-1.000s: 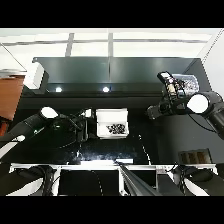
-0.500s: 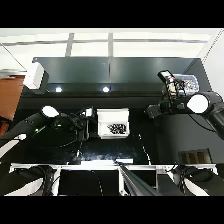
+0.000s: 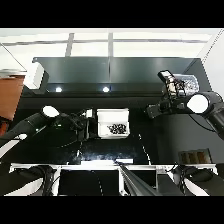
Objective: Fold the box and place the chain.
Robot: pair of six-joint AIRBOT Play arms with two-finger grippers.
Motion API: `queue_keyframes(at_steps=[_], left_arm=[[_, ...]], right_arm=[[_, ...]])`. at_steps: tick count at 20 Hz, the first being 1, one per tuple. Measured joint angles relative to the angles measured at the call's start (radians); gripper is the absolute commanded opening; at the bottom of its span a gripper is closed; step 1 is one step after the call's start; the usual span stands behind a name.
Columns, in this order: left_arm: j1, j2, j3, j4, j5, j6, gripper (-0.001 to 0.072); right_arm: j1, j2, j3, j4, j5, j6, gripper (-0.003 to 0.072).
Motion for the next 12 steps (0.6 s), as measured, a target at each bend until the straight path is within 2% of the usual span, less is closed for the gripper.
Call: queue_keyframes(at_steps=[12], left_arm=[[-0.024, -0.004, 0.011, 0.002, 0.004, 0.004, 0.0709]], right_arm=[[0.000, 0.000, 0.000, 0.000, -0.001, 0.000, 0.0711]])
